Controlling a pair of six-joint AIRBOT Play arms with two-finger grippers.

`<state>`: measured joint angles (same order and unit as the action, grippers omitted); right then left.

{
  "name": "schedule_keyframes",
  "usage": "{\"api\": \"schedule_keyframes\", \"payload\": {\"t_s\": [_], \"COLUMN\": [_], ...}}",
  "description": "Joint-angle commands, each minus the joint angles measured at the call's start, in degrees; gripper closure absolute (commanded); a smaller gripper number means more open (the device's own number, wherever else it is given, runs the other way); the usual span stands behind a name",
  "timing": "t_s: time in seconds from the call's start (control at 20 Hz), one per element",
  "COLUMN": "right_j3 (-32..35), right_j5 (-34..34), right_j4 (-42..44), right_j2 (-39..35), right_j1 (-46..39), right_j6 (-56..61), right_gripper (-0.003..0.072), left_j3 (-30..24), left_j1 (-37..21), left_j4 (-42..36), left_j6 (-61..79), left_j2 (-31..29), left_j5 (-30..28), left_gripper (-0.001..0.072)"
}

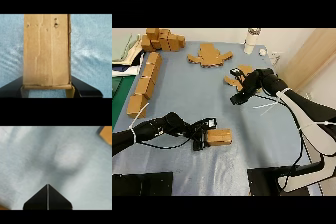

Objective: Fold the box.

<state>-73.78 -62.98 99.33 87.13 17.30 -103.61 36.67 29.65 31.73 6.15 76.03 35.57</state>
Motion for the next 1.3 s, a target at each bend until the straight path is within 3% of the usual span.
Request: {"api": "schedule_keyframes", "payload": {"t_s": [0.0, 0.3, 0.95, 1.25], "right_j3": [-1.81, -2.1, -2.1, -2.1], "right_j5": [-6.19, -7.96, -8.57, -8.57], "right_j4": [-1.09, 8.13, 8.02, 8.02], "right_j2": [1.88, 1.9, 1.9, 1.9], "right_j1": [3.63, 4.37, 4.35, 4.35], "right_j6": [10.71, 15.3, 15.3, 15.3], "right_gripper": [0.0681, 0.0681, 0.0681, 0.0681], "left_j3": [0.04, 0.04, 0.07, 0.39], "left_j1": [0.02, 0.02, -0.22, -4.57], "left_j4": [0.0, 0.0, -0.02, 0.26], "left_j6": [0.0, 0.0, -3.5, -10.6], "left_j2": [0.04, 0.04, -0.2, -3.34], "left_j5": [-0.02, -0.02, -0.72, -0.7], "left_gripper": [0.0189, 0.0189, 0.019, 0.019]}}
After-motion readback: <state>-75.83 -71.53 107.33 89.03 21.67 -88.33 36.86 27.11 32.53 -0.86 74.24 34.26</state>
